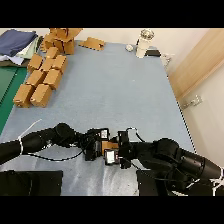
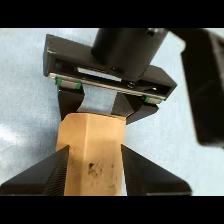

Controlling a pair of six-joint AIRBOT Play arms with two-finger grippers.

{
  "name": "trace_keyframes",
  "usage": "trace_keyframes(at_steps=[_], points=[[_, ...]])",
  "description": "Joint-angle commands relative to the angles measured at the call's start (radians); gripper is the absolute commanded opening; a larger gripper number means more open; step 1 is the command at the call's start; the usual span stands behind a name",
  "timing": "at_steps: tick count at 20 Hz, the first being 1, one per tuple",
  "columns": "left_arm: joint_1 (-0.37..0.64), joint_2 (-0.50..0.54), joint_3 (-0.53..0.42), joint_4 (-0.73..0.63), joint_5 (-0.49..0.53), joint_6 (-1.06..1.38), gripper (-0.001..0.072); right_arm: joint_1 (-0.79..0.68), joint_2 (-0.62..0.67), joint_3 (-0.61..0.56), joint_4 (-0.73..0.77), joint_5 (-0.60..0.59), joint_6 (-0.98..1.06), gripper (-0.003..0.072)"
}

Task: Fold the box.

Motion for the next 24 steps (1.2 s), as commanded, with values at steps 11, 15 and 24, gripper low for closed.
trace_keyframes(at_steps=[11, 15, 24], points=[[0.000, -0.001, 0.001, 0.000, 0.000, 0.000, 0.0518, 0.032, -0.004, 0.000, -0.126, 0.000, 0.042, 0.0515], [0.000, -0.001, 0.001, 0.000, 0.000, 0.000, 0.0518, 0.032, -0.013, 0.000, -0.195, 0.000, 0.087, 0.0505], [0.000, -0.001, 0.001, 0.000, 0.000, 0.000, 0.0518, 0.033, -0.017, 0.002, -0.195, -0.005, 0.102, 0.0274]])
